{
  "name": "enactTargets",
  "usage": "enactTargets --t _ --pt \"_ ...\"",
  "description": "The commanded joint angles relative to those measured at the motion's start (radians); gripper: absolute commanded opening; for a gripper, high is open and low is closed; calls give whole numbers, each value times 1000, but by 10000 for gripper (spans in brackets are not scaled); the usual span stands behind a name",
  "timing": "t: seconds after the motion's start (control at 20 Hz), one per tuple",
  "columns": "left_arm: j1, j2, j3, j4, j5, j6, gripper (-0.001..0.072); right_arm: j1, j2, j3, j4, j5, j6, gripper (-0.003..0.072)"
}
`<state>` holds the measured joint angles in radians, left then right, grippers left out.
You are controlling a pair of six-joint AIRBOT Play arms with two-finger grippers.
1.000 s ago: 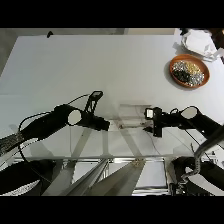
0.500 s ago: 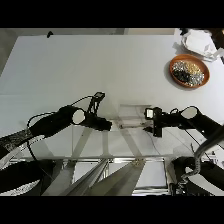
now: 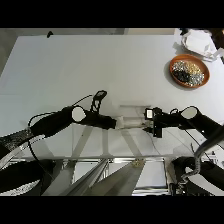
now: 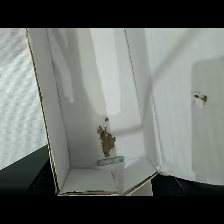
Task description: Fold the box and place the chain.
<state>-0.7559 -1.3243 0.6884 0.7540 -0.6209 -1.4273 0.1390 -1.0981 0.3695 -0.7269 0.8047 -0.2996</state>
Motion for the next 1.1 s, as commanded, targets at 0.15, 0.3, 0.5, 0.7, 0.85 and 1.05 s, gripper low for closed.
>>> enactTargets --t 0.15,0.3,0.5,0.7,0.85,1.05 --pt "0 37 0 -50 7 41 8 0 1 0 -2 -2 3 400" --pt "0 96 0 -56 45 40 11 0 1 0 -2 -2 3 400" --pt "0 118 0 -74 41 39 173 0 1 0 -2 -2 3 400" --pt "0 118 0 -73 28 40 177 0 1 0 -2 -2 3 400" --pt "0 109 0 -42 -22 39 394 0 1 0 -2 -2 3 400" --pt "33 116 0 46 -34 -3 195 0 1 0 -2 -2 3 400"
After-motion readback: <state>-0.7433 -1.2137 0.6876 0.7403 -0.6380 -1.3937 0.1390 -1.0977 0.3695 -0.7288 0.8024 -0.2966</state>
